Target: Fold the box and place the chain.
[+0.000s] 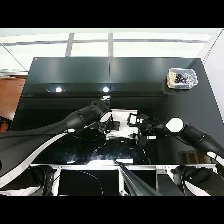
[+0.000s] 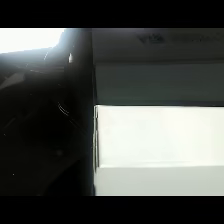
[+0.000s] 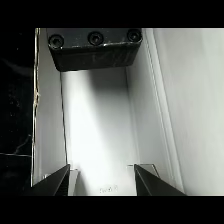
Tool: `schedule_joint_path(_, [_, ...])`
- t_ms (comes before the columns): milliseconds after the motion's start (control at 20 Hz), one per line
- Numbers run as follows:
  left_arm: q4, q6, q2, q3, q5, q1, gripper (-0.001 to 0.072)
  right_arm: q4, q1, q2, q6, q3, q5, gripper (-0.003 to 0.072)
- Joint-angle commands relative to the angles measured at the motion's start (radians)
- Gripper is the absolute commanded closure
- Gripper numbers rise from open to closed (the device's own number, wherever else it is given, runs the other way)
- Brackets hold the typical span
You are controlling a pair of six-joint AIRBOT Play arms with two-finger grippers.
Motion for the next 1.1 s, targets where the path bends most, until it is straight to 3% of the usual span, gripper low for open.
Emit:
schedule_joint_path(0, [0.003, 0.000, 0.000, 0.001, -0.003, 0.000, 0.0678, -0.009, 0.001, -0.001, 0.008, 0.000, -0.001, 0.0353])
schedule_joint_path(200, [0.003, 0.000, 0.000, 0.001, -0.002, 0.000, 0.0678, -0.016, 0.001, 0.000, 0.012, 0.000, -0.002, 0.0378])
schedule_joint_path(300, [0.002, 0.000, 0.000, 0.001, -0.003, 0.000, 0.0678, -0.026, 0.000, 0.006, 0.012, 0.001, 0.025, 0.0617])
schedule_joint_path(350, [0.003, 0.000, 0.000, 0.001, -0.003, 0.000, 0.0678, -0.029, -0.006, 0.013, 0.031, 0.001, 0.031, 0.0638])
schedule_joint_path(500, [0.002, 0.000, 0.000, 0.001, -0.005, 0.000, 0.0678, -0.043, -0.075, 0.092, 0.178, 0.001, 0.054, 0.0639])
schedule_joint_path(800, [0.003, 0.000, 0.000, 0.001, -0.010, 0.000, 0.0678, -0.054, -0.365, 0.345, 0.697, 0.001, 0.278, 0.0639])
schedule_joint_path(950, [0.003, 0.000, 0.000, 0.001, -0.011, 0.000, 0.0678, -0.079, -0.551, 0.372, 0.947, -0.001, 0.284, 0.0640])
schedule_joint_path(1050, [0.003, 0.000, 0.000, 0.001, -0.011, 0.000, 0.0678, -0.222, -0.659, 0.364, 1.241, -0.013, 0.272, 0.0640])
